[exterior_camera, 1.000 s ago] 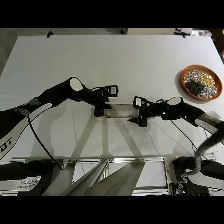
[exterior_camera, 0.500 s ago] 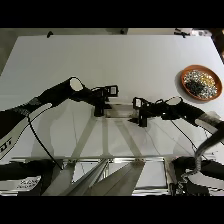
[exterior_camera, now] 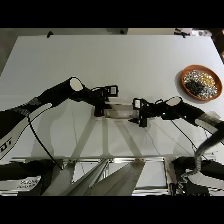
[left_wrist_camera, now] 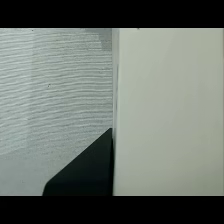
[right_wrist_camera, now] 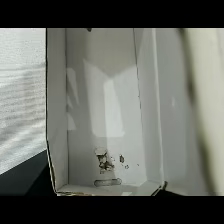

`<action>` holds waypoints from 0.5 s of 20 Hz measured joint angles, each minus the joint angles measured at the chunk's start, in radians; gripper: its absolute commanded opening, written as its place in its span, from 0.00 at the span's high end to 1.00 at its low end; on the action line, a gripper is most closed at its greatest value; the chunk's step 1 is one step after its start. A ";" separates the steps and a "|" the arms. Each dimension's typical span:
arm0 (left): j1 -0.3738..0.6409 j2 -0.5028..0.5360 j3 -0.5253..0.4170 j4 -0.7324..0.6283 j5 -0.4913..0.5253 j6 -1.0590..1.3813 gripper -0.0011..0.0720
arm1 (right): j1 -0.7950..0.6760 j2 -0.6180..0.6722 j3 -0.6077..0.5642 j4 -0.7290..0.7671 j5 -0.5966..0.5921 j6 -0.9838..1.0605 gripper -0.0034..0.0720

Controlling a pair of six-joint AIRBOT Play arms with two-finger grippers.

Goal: Fold the box and place the chain.

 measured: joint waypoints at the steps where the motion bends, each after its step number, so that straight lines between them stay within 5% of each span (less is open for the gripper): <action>1: 0.000 0.000 0.000 0.000 0.000 0.000 0.97 | 0.000 0.000 0.000 -0.002 -0.001 0.001 0.23; 10: 0.000 0.000 0.000 0.000 0.000 0.000 0.97 | 0.000 0.000 0.000 -0.017 -0.013 0.004 0.34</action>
